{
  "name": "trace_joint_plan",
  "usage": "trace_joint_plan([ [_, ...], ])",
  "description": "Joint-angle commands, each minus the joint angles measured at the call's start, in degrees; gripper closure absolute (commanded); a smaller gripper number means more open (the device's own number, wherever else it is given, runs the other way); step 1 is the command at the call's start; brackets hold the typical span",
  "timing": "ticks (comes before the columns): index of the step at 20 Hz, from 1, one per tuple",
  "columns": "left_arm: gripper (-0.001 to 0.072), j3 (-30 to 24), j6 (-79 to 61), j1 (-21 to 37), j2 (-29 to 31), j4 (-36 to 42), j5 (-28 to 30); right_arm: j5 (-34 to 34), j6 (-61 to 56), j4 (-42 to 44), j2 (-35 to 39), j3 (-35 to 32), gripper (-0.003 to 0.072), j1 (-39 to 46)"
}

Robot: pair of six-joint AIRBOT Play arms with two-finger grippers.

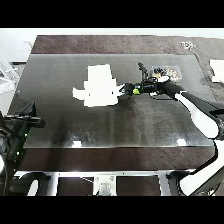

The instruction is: Fold the box and place the chain.

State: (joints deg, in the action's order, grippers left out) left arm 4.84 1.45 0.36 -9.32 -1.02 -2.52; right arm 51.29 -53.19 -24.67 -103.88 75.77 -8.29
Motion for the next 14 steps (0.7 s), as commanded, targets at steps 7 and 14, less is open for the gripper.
trace_joint_plan([
  [7, 0.0111, 0.02, 0.00, -0.02, 0.02, -0.02, -3.30, -0.13, -4.52, -6.73, -0.96, 1.97, 0.0681, 0.63],
  [14, 0.0112, 0.02, 0.02, -0.02, 0.02, -0.02, -5.16, -0.09, -7.56, -6.69, -0.94, 1.90, 0.0681, -1.49],
])
